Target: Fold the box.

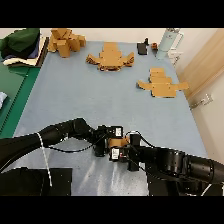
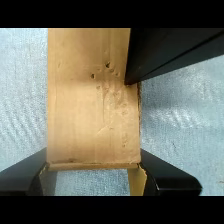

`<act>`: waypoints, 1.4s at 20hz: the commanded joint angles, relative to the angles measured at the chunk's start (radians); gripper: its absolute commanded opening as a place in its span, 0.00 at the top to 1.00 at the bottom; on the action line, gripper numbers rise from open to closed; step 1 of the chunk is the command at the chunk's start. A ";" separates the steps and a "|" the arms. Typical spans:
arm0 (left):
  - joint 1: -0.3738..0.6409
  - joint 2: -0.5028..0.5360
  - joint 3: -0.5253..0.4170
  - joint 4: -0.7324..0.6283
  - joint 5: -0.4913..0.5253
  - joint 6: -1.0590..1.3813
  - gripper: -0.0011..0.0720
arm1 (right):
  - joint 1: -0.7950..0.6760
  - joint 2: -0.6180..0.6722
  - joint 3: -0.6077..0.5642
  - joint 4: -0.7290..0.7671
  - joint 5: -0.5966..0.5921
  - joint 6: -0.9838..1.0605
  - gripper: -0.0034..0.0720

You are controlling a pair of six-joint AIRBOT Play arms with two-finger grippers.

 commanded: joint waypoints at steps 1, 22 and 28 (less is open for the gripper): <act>0.001 0.001 0.000 0.000 0.000 -0.001 0.26 | 0.001 0.001 -0.005 0.005 -0.003 0.000 0.95; 0.001 0.001 0.000 0.000 0.000 -0.001 0.26 | 0.001 -0.047 -0.003 -0.017 0.230 0.000 0.95; 0.001 0.000 0.000 0.000 0.000 -0.001 0.26 | 0.001 -0.100 -0.003 0.005 0.231 0.001 0.95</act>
